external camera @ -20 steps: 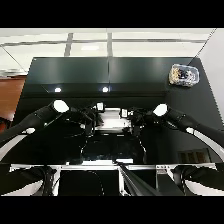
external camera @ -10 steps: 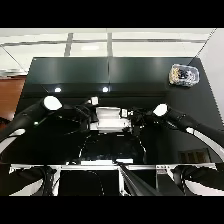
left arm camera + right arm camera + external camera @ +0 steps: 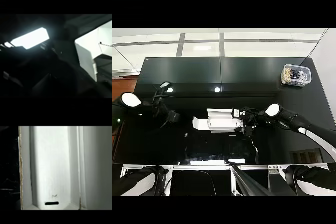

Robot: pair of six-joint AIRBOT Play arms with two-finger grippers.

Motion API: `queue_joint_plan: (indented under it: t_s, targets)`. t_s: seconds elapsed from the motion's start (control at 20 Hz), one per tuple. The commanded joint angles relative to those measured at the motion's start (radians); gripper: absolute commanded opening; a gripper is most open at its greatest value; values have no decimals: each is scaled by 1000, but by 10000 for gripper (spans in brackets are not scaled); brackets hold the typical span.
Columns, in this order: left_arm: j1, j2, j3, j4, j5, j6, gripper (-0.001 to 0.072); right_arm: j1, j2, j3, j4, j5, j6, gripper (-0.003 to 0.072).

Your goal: Fold the box and place the chain.

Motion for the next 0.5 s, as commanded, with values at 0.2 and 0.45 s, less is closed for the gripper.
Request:
queue_joint_plan:
  t_s: [0.2, 0.45]
  targets:
    - [25, -283, -48, -396, -33, 3, 24, 0, -1, 0, 0, 0, 0, 179]
    - [-135, -333, 3, -352, 2, 4, 24, 0, -1, 0, 0, 0, 0, 179]
